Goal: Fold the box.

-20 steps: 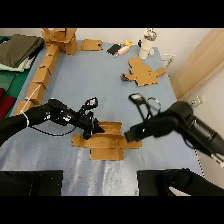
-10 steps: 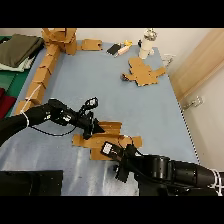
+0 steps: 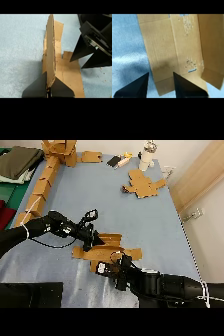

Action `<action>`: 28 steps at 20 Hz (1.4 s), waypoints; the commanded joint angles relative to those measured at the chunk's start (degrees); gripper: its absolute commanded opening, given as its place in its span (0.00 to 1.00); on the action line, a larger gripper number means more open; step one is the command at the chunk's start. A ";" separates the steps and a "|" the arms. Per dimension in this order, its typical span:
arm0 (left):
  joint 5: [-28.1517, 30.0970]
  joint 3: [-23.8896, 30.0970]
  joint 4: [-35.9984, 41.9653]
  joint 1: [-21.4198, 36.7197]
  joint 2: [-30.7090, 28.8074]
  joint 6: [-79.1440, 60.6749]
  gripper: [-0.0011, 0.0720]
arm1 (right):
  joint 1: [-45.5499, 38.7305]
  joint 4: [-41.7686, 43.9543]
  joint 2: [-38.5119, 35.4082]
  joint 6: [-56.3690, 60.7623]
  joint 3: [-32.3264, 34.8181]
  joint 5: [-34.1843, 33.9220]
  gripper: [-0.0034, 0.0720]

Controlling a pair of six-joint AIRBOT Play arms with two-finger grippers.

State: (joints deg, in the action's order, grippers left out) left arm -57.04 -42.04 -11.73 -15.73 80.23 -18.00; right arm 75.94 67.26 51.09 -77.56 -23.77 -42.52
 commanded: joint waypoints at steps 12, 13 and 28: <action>0.00 -0.02 0.00 0.00 0.02 0.00 0.03 | 0.07 -8.13 1.33 1.44 -3.91 -3.26 0.64; 0.00 -0.02 0.00 0.00 0.02 0.00 0.03 | 0.07 -9.25 1.33 2.08 -3.91 -3.50 0.64; -0.02 -0.02 0.00 0.00 0.02 0.00 0.03 | -8.15 -5.01 -1.49 3.58 -2.93 -2.27 1.00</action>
State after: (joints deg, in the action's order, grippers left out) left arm -57.06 -42.04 -11.73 -15.73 80.23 -18.00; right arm 70.15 59.83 51.03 -74.37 -27.46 -45.25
